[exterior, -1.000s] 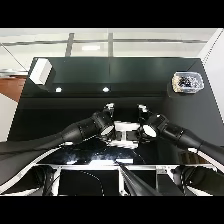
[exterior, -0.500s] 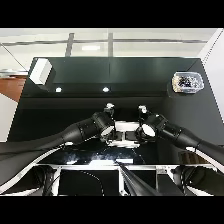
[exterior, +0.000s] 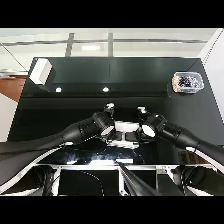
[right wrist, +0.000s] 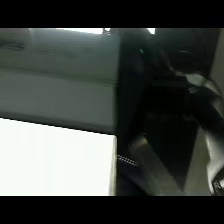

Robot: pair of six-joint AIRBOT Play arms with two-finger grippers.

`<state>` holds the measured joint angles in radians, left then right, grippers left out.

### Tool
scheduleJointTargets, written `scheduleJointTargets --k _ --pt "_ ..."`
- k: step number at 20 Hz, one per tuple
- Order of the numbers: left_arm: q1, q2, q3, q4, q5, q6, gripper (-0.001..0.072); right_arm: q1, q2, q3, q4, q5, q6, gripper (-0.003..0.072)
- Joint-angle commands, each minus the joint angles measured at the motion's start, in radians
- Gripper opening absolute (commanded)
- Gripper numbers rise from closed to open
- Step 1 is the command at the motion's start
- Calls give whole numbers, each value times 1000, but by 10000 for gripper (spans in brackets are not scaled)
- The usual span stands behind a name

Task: Fold the box and place the chain.

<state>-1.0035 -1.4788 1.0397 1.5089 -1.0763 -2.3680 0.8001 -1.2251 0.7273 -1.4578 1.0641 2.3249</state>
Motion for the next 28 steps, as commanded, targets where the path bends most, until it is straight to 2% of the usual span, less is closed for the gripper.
scheduleJointTargets --k 1,4,5,6,8,9,14,20,22,25,26,28 --pt "1 0 0 1 1 4 33 0 1 1 6 -7 -30 46" --pt "1 0 0 1 1 4 32 0 1 1 10 -17 -30 52" --pt "1 0 0 1 1 4 33 0 1 1 9 -17 -29 169" --pt "1 0 0 2 1 4 33 0 4 1 9 -17 -29 255" --pt "1 0 0 2 1 4 33 -2 22 3 7 -17 -29 573" --pt "1 0 0 1 1 4 33 -3 34 9 5 -6 -34 620" --pt "1 0 0 2 0 4 33 -2 154 11 9 97 -117 619" --pt "1 0 0 1 0 4 33 -11 463 12 -22 270 -150 621" --pt "1 0 0 1 -1 4 33 -54 562 12 -98 356 -153 621" --pt "1 0 0 1 -2 4 33 -177 651 12 -338 442 -153 621" --pt "1 0 0 1 -2 4 33 -233 656 12 -417 438 -174 622" --pt "1 0 0 1 -2 4 33 -370 648 12 -488 342 -243 622"
